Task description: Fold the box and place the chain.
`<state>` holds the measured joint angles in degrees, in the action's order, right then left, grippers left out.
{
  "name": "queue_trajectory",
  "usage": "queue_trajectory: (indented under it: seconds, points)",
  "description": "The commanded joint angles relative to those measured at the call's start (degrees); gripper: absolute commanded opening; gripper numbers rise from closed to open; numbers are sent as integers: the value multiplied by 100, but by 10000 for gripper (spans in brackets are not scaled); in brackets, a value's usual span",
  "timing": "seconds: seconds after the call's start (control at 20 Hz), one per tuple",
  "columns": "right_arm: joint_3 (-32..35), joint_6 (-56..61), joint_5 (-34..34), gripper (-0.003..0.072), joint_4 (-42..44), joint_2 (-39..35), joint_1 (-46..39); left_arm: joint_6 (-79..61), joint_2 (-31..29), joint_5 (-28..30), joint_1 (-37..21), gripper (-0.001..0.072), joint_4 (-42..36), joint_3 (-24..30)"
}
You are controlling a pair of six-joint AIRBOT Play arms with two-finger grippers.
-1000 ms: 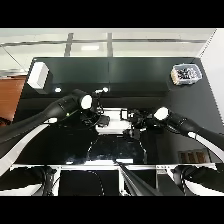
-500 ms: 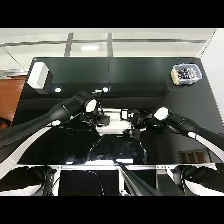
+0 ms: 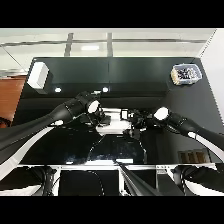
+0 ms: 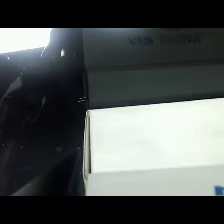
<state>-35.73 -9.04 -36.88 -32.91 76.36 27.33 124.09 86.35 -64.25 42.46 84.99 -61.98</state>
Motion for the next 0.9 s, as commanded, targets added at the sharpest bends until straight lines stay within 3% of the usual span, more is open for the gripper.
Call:
queue_trajectory:
  seconds: [0.0,0.05,0.1,0.3,0.35,0.4,0.45,0.85]
  points:
    - [2,2,0,164,2,2,7,103,39,-98,44,111,-15,-55]
    - [2,2,0,163,2,2,7,109,42,-133,46,41,-20,-63]
    - [2,2,0,164,2,2,7,109,48,-208,48,26,-20,-81]
    - [2,2,0,164,2,2,7,107,48,-234,48,35,-42,-83]
    - [2,2,0,164,2,2,7,107,48,-225,48,139,-48,-83]
    - [2,2,0,163,2,2,7,105,48,-227,48,310,-48,-83]
    - [2,2,0,163,2,2,7,105,48,-227,46,415,-50,-83]
    - [2,2,0,163,2,2,7,85,48,-225,46,424,-46,-81]
